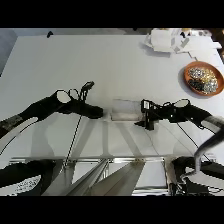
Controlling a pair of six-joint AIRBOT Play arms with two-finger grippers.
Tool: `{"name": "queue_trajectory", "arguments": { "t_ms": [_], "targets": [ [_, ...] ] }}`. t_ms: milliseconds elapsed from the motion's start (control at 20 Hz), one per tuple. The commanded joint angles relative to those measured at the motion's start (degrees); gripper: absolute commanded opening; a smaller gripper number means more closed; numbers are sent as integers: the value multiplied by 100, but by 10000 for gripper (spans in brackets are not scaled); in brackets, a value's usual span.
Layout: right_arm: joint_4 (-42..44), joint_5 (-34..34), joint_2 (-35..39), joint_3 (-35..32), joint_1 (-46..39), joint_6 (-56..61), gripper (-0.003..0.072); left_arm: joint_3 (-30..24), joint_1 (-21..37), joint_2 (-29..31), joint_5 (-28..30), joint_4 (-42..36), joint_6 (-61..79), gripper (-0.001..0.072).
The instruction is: Fold the box and place the chain.
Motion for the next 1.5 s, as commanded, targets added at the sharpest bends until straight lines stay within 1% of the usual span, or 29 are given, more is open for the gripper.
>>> {"name": "queue_trajectory", "arguments": {
  "t_ms": [0, 150, 200, 250, 500, 550, 600, 650, 900, 950, 1000, 1150, 1250, 1350, 1450],
  "targets": [
    [2, 2, 2, -2, -2, 2, 398, -2, -184, 216, 48, -282, 345, 33],
    [2, 0, 2, -2, -2, 0, 398, -2, -310, 269, 50, -374, 461, 47],
    [2, 2, 2, -2, -2, 2, 398, 0, -348, 269, 48, -404, 503, 90],
    [2, 2, 2, -2, -2, 2, 398, 0, -380, 271, 50, -439, 531, 107],
    [2, 2, 2, -2, -2, 0, 398, 0, -413, 304, 116, -468, 671, 114],
    [2, 0, 2, -2, -2, 2, 398, 0, -413, 332, 157, -468, 686, 133],
    [2, 2, 2, -2, -2, 0, 398, 0, -413, 365, 203, -468, 686, 190],
    [2, 2, 2, -2, -2, 2, 398, 0, -411, 398, 256, -466, 708, 212],
    [2, 2, 2, -2, -2, 2, 398, 0, -420, 450, 328, -358, 833, 214],
    [2, 0, 2, -2, -2, 2, 398, 0, -433, 450, 326, -356, 835, 227],
    [2, 0, 2, -2, -2, 2, 398, 0, -452, 448, 356, -343, 833, 296],
    [2, 2, 2, -2, -2, 0, 398, 48, -684, 437, 533, -284, 831, 304],
    [2, 0, 2, -2, -2, 2, 398, 168, -852, 380, 649, 13, 540, 303],
    [2, 0, 2, -2, -2, 2, 398, 354, -951, 282, 682, 680, -243, 304],
    [2, 0, 2, -2, -2, 2, 399, 555, -1060, 234, 632, 1327, -918, 337]
  ]
}}
